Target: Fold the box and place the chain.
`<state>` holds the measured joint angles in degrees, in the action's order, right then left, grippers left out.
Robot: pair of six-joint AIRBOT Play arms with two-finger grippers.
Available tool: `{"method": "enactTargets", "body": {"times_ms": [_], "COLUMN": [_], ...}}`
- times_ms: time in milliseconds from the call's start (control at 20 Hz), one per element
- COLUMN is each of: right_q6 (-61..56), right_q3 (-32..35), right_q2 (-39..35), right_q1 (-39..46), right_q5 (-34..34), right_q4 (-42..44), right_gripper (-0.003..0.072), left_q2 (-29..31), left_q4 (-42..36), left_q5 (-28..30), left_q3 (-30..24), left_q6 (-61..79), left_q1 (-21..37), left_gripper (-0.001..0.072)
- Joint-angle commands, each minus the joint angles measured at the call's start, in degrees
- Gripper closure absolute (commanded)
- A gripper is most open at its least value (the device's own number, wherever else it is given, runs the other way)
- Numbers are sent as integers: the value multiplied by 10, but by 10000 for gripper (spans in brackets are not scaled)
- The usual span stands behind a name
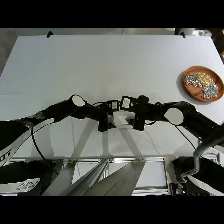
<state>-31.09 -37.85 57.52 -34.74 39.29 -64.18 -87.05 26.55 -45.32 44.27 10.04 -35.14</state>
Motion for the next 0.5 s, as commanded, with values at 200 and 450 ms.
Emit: {"method": "enactTargets", "body": {"times_ms": [200, 450], "right_q6": [0, 0], "right_q3": [6, 12], "right_q2": [-3, 2], "right_q1": [-1, -1], "right_q5": [19, 34], "right_q4": [0, -4], "right_gripper": [511, 514], "left_q2": [0, 0], "left_q4": [0, 0], "left_q5": [1, 1], "left_q3": [0, 0], "left_q6": [0, 0], "left_q1": [0, 0], "left_gripper": [313, 313]}}
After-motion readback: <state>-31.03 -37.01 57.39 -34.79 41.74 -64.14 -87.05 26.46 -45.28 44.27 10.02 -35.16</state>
